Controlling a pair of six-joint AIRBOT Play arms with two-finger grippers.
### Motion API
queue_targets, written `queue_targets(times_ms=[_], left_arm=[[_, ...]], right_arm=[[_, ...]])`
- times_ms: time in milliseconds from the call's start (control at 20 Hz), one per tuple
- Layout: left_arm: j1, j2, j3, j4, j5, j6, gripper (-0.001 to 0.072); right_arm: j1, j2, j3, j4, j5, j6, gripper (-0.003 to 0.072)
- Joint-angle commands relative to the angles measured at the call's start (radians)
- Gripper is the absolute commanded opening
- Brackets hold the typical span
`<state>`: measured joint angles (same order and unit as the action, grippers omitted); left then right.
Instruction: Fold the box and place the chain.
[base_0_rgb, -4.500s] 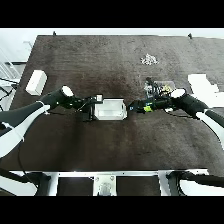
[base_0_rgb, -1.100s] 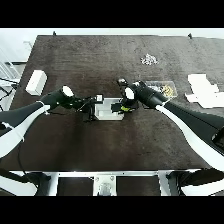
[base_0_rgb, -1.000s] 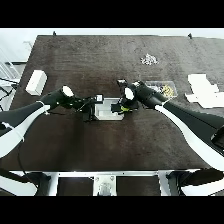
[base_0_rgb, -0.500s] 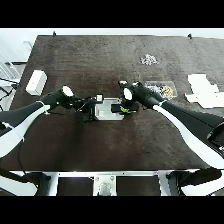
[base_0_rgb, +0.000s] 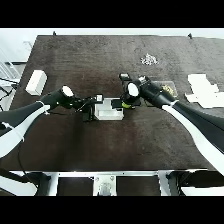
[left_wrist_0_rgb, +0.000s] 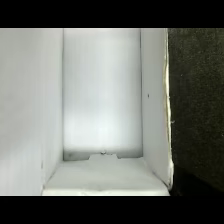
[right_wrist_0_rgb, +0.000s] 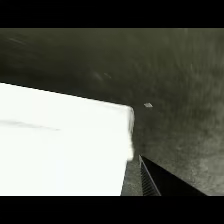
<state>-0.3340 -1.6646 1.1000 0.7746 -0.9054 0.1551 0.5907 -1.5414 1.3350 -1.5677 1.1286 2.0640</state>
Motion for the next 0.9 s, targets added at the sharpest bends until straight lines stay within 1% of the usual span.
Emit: queue_targets(times_ms=[0, 50, 100, 200, 300, 350, 550, 650, 750, 850], left_arm=[[0.0, 0.0, 0.0, 0.0, -0.001, 0.0, 0.0475], [0.0, 0.0, 0.0, 0.0, 0.0, 0.0, 0.0475], [0.0, 0.0, 0.0, 0.0, 0.0, 0.0, 0.0475], [0.0, 0.0, 0.0, 0.0, -0.001, 0.0, 0.0475], [0.0, 0.0, 0.0, 0.0, -0.001, 0.0, 0.0475], [0.0, 0.0, 0.0, 0.0, -0.001, 0.0, 0.0475], [0.0, 0.0, 0.0, 0.0, -0.001, 0.0, 0.0475], [0.0, 0.0, 0.0, 0.0, 0.0, 0.0, 0.0475], [0.0, 0.0, 0.0, 0.0, 0.0, 0.0, 0.0475], [0.0, 0.0, 0.0, 0.0, -0.001, 0.0, 0.0475]], right_arm=[[-0.01, 0.106, 0.001, -0.048, 0.026, -0.05, 0.0491], [-0.018, 0.136, 0.001, -0.085, 0.048, -0.056, 0.0534], [-0.031, 0.166, 0.001, -0.122, 0.068, -0.057, 0.0533], [-0.069, 0.212, 0.001, -0.197, 0.069, -0.06, 0.0533], [-0.132, 0.221, 0.001, -0.251, 0.054, -0.06, 0.0534], [-0.177, 0.216, -0.004, -0.25, 0.038, -0.06, 0.0533], [-0.357, 0.146, -0.014, -0.238, -0.062, -0.13, 0.053], [-0.425, 0.096, -0.014, -0.196, -0.111, -0.202, 0.0522], [-0.474, 0.048, -0.014, -0.153, -0.127, -0.27, 0.0514], [-0.503, 0.007, -0.014, -0.14, -0.137, -0.303, 0.051]])
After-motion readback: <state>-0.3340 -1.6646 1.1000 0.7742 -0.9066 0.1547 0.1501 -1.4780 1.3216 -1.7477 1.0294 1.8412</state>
